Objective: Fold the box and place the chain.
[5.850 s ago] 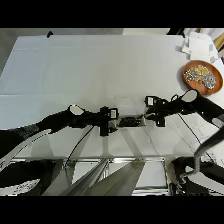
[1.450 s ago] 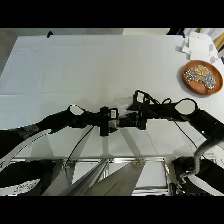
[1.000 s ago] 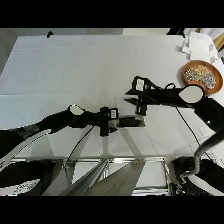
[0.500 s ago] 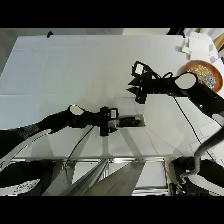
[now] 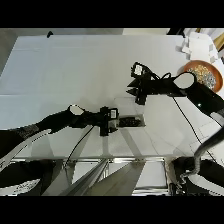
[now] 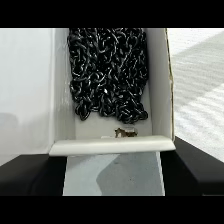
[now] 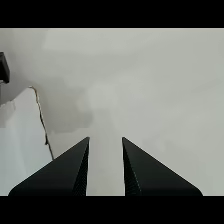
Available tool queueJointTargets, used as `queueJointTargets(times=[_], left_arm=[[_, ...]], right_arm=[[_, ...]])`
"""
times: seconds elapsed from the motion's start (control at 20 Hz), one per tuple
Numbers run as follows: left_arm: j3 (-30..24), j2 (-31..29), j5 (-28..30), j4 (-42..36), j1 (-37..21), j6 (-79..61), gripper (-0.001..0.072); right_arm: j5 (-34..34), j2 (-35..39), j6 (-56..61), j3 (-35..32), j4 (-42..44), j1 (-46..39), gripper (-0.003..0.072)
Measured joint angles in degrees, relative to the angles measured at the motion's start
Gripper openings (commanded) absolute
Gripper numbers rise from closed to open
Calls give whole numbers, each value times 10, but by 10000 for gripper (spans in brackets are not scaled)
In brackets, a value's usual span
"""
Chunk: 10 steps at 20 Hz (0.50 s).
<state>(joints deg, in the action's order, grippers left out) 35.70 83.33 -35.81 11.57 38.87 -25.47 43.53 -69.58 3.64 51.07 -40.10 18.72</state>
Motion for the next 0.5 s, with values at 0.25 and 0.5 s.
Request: queueJointTargets(times=[0.25, 0.5], left_arm=[[0, 0, 0, 0, 0, 0, 250], [0, 0, 0, 0, 0, 0, 250]], right_arm=[[28, -15, 0, 0, 0, 0, 214], [62, -23, -1, 0, -2, 0, 214]])
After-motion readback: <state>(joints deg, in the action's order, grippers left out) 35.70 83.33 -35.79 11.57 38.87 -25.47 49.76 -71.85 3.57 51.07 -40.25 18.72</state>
